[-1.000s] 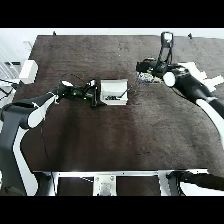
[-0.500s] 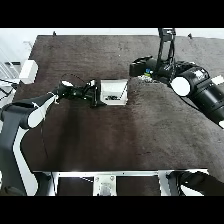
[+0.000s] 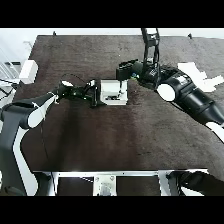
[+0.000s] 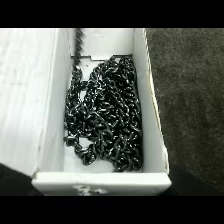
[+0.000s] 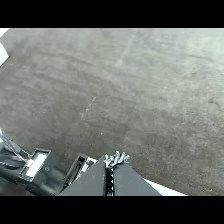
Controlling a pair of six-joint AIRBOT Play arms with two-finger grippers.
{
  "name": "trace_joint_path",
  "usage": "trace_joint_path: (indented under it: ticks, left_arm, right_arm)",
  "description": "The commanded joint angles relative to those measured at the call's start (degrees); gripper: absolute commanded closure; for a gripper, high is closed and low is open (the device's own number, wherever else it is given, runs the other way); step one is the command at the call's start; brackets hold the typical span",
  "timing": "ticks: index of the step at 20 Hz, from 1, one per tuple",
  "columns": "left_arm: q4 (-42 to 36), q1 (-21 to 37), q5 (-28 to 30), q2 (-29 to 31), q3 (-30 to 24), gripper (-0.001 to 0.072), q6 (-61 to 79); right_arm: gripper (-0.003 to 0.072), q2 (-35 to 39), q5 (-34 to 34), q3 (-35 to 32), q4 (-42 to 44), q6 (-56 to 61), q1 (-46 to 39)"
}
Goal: Fold the box and place the chain.
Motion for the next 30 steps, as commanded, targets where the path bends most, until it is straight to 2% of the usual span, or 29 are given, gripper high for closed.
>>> trace_joint_path:
  ticks: [1,6,7,8,9,14,17,19,22,25,28,30]
  left_arm:
    - [0.0,0.0,0.0,0.0,0.0,0.043,0.0]
    - [0.0,0.0,0.0,0.0,0.0,0.043,0.0]
    - [0.0,0.0,0.0,0.0,0.0,0.043,0.0]
    - [0.0,0.0,0.0,0.0,0.0,0.043,0.0]
    - [0.0,0.0,0.0,0.0,0.0,0.043,0.0]
    - [0.0,0.0,0.0,0.0,0.0,0.043,0.0]
    - [0.0,0.0,0.0,0.0,0.0,0.043,0.0]
    - [0.0,0.0,0.0,0.0,0.0,0.043,0.0]
    - [0.0,0.0,0.0,0.0,0.0,0.043,0.0]
    - [0.0,0.0,-0.1,0.0,0.0,0.043,0.0]
    - [0.0,0.0,0.0,0.0,0.0,0.043,0.0]
    - [0.0,0.0,0.0,0.0,0.0,0.043,0.0]
  right_arm:
    - [0.0673,-3.7,-1.6,-2.4,0.4,0.2,0.3]
    - [0.0669,-14.3,-8.1,-9.1,0.4,1.7,0.3]
    - [0.0541,-16.6,-8.2,-9.0,0.4,1.7,0.3]
    - [0.0338,-17.6,-8.1,-8.9,0.4,1.6,0.3]
    - [0.0304,-17.1,-8.1,-8.7,0.4,1.6,0.3]
    - [0.0298,-6.1,-8.1,-7.2,0.1,-6.4,-3.1]
    - [0.0305,1.9,-8.7,-7.2,-0.6,-12.8,-8.7]
    - [0.0304,2.8,-9.7,-6.5,1.5,-12.9,-14.1]
    - [0.0304,-2.2,-9.7,-4.0,6.3,-20.7,-18.3]
    - [0.0303,-10.4,-8.8,0.5,15.6,-33.3,-19.7]
    - [0.0303,-17.2,-3.3,5.7,25.1,-45.3,-20.6]
    - [0.0303,-20.3,2.9,8.9,35.8,-57.3,-21.6]
